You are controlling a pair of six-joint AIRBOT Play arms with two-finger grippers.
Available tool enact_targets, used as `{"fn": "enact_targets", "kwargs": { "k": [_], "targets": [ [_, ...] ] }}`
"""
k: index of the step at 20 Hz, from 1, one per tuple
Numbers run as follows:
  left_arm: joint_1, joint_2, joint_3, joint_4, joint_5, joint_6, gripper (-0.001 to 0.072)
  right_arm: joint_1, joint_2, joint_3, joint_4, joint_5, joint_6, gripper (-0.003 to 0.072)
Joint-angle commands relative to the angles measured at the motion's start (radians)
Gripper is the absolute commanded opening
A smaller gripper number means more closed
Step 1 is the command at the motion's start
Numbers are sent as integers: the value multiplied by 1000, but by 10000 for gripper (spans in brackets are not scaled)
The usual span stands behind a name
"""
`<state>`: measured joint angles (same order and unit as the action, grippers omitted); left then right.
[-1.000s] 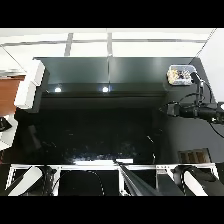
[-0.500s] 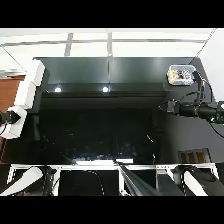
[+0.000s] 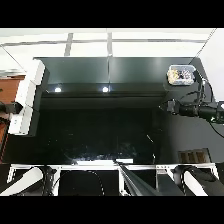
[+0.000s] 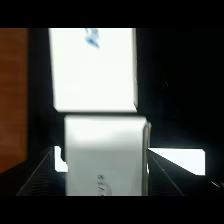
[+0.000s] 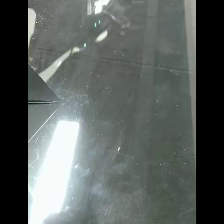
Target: Fold the box and place the chain.
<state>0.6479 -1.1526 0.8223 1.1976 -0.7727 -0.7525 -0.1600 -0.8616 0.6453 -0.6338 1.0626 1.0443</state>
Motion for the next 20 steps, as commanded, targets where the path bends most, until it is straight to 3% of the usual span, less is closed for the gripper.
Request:
{"fn": "enact_targets", "kwargs": {
  "k": [1,4,5,7,8,10,12,14,16,20],
  "targets": [
    [-26,32,102,1,31,-65,714,0,1,0,9,1,-1,22],
    [-72,64,232,-122,-10,-193,698,0,1,0,9,-48,-1,22],
    [-93,71,256,-204,-47,-251,559,8,1,0,8,-72,-2,22],
    [-148,84,252,-347,-163,-345,74,60,1,0,8,-140,-5,22],
    [-206,94,223,-396,-195,-349,24,103,0,0,-3,-183,-6,22],
    [-384,151,108,-408,-122,-303,23,203,-10,0,-90,-301,-13,22],
    [-594,240,-57,-358,86,-267,23,289,-45,0,-198,-420,-11,22],
    [-758,310,-224,-213,352,-287,24,325,-111,0,-257,-506,-3,22],
    [-799,323,-319,-108,477,-340,24,312,-188,0,-297,-560,-4,22],
    [-708,324,-329,-105,462,-377,26,283,-222,0,-343,-573,-5,23]
  ]
}}
